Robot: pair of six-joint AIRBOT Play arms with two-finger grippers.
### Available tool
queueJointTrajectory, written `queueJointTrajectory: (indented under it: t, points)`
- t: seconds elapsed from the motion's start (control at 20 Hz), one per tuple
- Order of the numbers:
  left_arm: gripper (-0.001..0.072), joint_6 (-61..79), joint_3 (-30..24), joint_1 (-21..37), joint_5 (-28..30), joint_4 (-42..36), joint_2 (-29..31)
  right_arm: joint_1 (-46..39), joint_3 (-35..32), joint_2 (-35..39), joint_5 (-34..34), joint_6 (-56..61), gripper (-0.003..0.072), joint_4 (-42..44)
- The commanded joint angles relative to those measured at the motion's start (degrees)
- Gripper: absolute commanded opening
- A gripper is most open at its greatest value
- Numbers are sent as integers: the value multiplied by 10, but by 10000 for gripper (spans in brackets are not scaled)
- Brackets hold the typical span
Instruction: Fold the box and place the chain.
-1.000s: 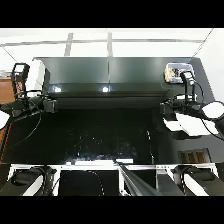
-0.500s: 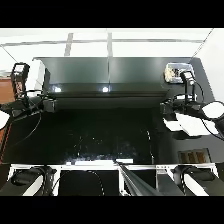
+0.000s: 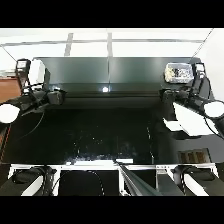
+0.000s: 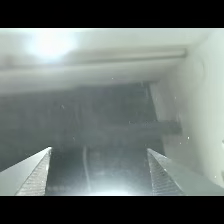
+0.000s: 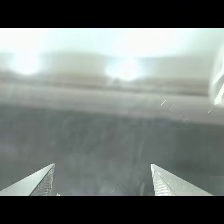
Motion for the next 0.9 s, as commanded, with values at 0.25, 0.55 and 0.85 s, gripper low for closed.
queueJointTrajectory:
  t: [0.25, 0.55, 0.85]
  points:
    - [705, 1, 20, -1, -76, -31, -65, -407, 221, -155, 153, 233, 704, -225]
    - [705, -1, 20, -1, -78, -45, -65, -555, 400, -353, 426, 111, 705, -229]
    - [705, -1, 20, -1, -80, -62, -75, -514, 426, -438, 516, -69, 702, -239]
